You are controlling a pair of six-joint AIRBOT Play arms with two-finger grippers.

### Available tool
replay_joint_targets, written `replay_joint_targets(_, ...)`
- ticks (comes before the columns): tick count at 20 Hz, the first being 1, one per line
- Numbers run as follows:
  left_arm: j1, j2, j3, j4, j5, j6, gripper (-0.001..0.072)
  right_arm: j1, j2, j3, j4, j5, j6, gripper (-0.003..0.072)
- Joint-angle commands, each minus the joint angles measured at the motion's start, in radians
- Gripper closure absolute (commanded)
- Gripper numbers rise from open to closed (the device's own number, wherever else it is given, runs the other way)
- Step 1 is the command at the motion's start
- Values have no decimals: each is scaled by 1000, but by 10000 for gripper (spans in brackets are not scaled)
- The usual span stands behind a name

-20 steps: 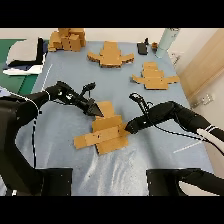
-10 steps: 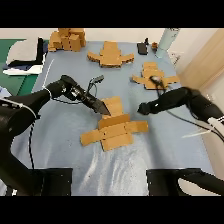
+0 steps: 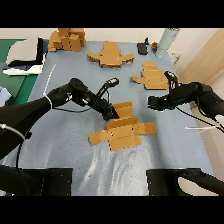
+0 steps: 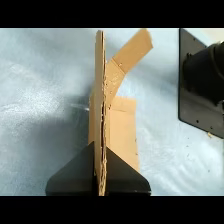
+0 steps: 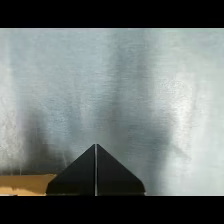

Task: Fold the box.

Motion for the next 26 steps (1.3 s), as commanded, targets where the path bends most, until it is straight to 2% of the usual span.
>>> replay_joint_targets(1,-43,80,-93,6,102,118,701,23,1,-17,7,84,11,679)
replay_joint_targets(4,-71,104,-134,24,139,134,700,27,1,-17,18,136,11,679)
replay_joint_targets(9,-118,103,-209,37,249,158,700,27,0,-17,18,137,11,679)
replay_joint_targets(16,-126,103,-220,39,216,156,698,33,0,-17,19,133,10,679)
replay_joint_targets(18,-125,104,-219,39,208,152,697,45,0,-17,13,83,10,679)
replay_joint_targets(22,-123,118,-218,40,209,156,697,79,3,-41,-51,-189,-1,679)
replay_joint_targets(24,-123,131,-217,42,210,157,697,96,11,-92,-74,-232,-1,679)
replay_joint_targets(26,-123,141,-217,44,210,157,696,96,19,-142,-38,-214,-1,679)
